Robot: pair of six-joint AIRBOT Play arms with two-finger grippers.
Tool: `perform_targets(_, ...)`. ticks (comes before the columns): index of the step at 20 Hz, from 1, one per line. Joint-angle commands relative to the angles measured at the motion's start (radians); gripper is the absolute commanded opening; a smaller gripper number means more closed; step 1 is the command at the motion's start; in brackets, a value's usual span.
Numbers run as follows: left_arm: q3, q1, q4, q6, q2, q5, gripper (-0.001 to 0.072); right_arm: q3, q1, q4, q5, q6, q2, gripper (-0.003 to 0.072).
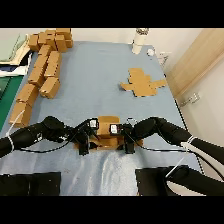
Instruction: Fold the box.
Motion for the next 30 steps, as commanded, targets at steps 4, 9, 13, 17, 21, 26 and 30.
perform_targets(4, 0.0, 0.023, 0.3, -0.35, 0.108, 0.008, 0.0013, 0.0, 0.0, 0.0, 0.0, 0.0, 0.0, 0.0505)
perform_targets(9, -0.001, 0.168, 0.712, -1.138, 0.383, -0.099, 0.0013, 0.0, 0.0, 0.0, 0.0, 0.0, 0.0, 0.0505)
perform_targets(13, -0.076, 0.335, 0.851, -1.643, 0.509, -0.228, 0.0012, 0.0, 0.0, 0.0, 0.0, 0.0, 0.0, 0.0505)
perform_targets(17, -0.199, 0.344, 0.612, -1.608, 0.476, -0.221, 0.0012, 0.0, 0.0, 0.0, 0.0, 0.0, 0.0, 0.0505)
perform_targets(21, -0.225, 0.206, 0.424, -1.551, 0.38, -0.087, 0.0012, 0.0, 0.0, 0.0, 0.0, 0.0, 0.0, 0.0505)
perform_targets(26, -0.22, 0.057, 0.336, -1.527, 0.264, 0.114, 0.0012, 0.0, 0.0, 0.0, 0.0, 0.0, 0.0, 0.0505)
perform_targets(30, -0.182, -0.006, 0.306, -1.512, 0.262, 0.175, 0.0012, 0.0, 0.0, 0.0, 0.0, 0.0, 0.0, 0.0505)
